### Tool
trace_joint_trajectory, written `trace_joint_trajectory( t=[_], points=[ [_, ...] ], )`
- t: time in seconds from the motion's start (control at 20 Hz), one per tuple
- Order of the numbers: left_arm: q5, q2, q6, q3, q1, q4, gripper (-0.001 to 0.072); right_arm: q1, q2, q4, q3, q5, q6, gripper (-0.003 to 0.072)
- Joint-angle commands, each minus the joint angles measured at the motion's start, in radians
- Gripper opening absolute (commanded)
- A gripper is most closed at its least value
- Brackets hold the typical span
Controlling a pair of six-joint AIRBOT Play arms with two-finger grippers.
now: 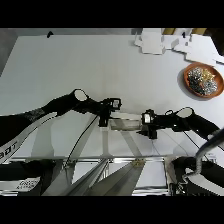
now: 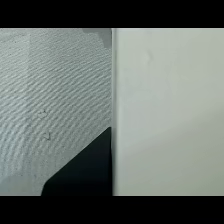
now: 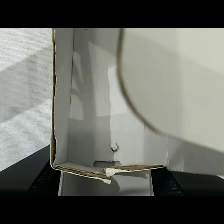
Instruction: Fold the box and place the chain.
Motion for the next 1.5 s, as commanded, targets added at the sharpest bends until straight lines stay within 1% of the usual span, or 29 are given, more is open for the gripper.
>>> trace_joint_trajectory(
  t=[0.0, 0.9, 0.95, 1.0, 1.05, 1.1, 1.2, 1.25, 1.3, 1.35, 1.45],
  points=[
    [0.000, 0.001, 0.000, 0.000, 0.000, 0.000, 0.0008, 0.000, 0.000, 0.000, 0.000, 0.001, 0.000, 0.0396],
    [-0.002, 0.001, 0.000, 0.000, 0.000, 0.000, 0.0011, 0.000, 0.000, 0.000, 0.000, 0.001, 0.000, 0.0396],
    [-0.008, 0.001, 0.000, 0.000, 0.001, 0.000, 0.0042, 0.000, 0.000, 0.000, 0.000, 0.001, 0.000, 0.0396],
    [-0.012, 0.001, 0.000, 0.000, 0.001, 0.000, 0.0149, 0.000, 0.000, 0.000, 0.000, 0.001, 0.000, 0.0396],
    [-0.017, 0.001, 0.000, 0.000, 0.002, 0.000, 0.0291, 0.000, 0.000, 0.000, 0.000, 0.001, 0.000, 0.0396],
    [-0.019, 0.002, -0.006, 0.000, 0.003, 0.001, 0.0374, 0.000, 0.000, 0.000, 0.000, 0.001, 0.000, 0.0396],
    [-0.020, 0.015, -0.027, 0.000, 0.003, 0.005, 0.0424, 0.000, 0.000, 0.000, 0.000, 0.001, 0.000, 0.0396],
    [-0.021, 0.027, -0.039, 0.000, 0.003, 0.006, 0.0469, 0.000, 0.000, 0.000, 0.000, 0.001, 0.000, 0.0396],
    [-0.022, 0.042, -0.050, 0.000, 0.004, 0.016, 0.0547, 0.000, 0.000, 0.000, 0.000, 0.001, 0.000, 0.0396],
    [-0.021, 0.057, -0.074, 0.000, 0.004, 0.034, 0.0591, 0.000, 0.000, 0.000, 0.000, 0.001, 0.000, 0.0396],
    [-0.023, 0.080, -0.129, 0.000, 0.009, 0.093, 0.0592, 0.000, 0.000, 0.000, 0.000, 0.001, 0.000, 0.0396]
  ],
)
